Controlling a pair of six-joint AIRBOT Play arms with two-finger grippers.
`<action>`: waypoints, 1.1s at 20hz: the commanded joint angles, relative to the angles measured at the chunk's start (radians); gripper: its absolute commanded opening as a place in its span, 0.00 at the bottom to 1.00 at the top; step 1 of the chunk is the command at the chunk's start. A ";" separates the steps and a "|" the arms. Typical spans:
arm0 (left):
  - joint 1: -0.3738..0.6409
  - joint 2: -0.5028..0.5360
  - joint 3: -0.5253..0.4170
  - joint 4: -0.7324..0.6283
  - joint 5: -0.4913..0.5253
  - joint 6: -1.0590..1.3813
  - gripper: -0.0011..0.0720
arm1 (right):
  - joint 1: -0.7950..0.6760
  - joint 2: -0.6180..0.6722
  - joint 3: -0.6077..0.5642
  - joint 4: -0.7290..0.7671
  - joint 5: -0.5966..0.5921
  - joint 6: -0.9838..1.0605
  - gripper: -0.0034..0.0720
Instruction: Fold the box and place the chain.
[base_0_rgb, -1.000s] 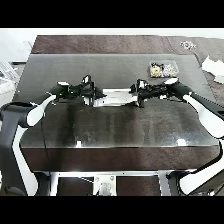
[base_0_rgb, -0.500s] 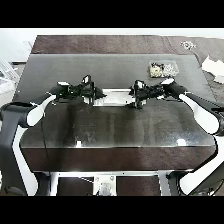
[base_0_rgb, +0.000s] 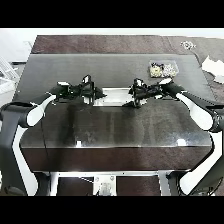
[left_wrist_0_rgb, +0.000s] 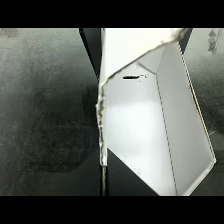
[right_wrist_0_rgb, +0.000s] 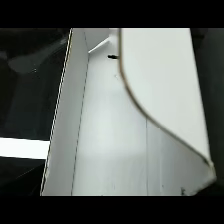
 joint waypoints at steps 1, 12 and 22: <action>0.000 0.001 0.001 0.000 -0.001 0.000 0.05 | -0.001 -0.016 0.008 0.000 0.006 -0.003 0.96; 0.000 0.001 0.001 -0.001 -0.001 0.000 0.05 | -0.020 -0.038 0.013 0.008 0.046 0.000 0.96; 0.000 0.001 0.001 -0.001 -0.001 0.000 0.05 | -0.018 -0.048 0.015 0.039 0.054 0.007 0.96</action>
